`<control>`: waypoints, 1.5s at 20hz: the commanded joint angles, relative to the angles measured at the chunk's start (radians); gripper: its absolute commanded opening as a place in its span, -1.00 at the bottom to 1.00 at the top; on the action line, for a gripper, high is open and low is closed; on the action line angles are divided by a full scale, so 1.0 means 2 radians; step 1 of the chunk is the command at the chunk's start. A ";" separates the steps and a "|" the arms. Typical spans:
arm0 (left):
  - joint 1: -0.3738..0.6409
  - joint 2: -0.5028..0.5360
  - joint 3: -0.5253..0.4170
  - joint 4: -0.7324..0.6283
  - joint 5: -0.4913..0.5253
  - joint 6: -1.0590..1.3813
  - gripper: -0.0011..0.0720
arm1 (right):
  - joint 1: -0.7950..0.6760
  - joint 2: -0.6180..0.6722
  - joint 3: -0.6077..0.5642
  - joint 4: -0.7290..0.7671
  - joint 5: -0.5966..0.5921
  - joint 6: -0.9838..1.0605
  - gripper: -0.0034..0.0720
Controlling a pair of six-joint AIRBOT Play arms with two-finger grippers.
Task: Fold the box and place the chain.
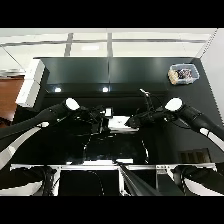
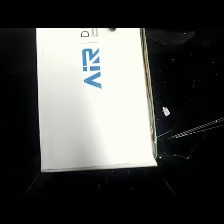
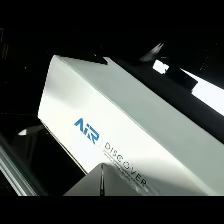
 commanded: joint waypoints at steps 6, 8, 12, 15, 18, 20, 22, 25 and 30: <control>0.000 0.000 0.000 0.000 0.000 0.000 -0.04 | -0.005 -0.001 0.012 -0.012 0.039 -0.019 -0.84; 0.001 0.000 0.000 0.000 0.000 0.000 -0.04 | -0.034 0.006 0.036 -0.012 0.106 -0.027 -0.84; 0.001 0.005 0.001 0.000 -0.006 -0.002 0.07 | -0.140 0.049 0.069 -0.016 0.213 -0.026 -0.84; 0.001 0.039 0.001 0.028 -0.002 -0.043 0.99 | -0.233 0.105 0.069 -0.085 0.253 -0.006 -0.84; 0.002 0.089 0.002 0.074 -0.013 -0.115 0.99 | -0.306 0.158 0.065 -0.145 0.264 0.004 -0.84; 0.000 0.103 0.002 0.046 -0.019 -0.140 0.97 | -0.327 0.177 0.065 -0.115 0.235 0.004 -0.84; -0.012 0.100 0.010 -0.018 -0.007 -0.139 0.97 | -0.324 0.179 0.064 -0.085 0.204 0.004 -0.84; -0.048 0.065 0.058 -0.030 0.002 -0.169 0.97 | -0.318 0.179 0.064 -0.081 0.175 0.004 -0.84; -0.080 -0.042 0.168 0.071 -0.046 -0.301 0.97 | -0.318 0.179 0.064 -0.087 0.172 0.004 -0.84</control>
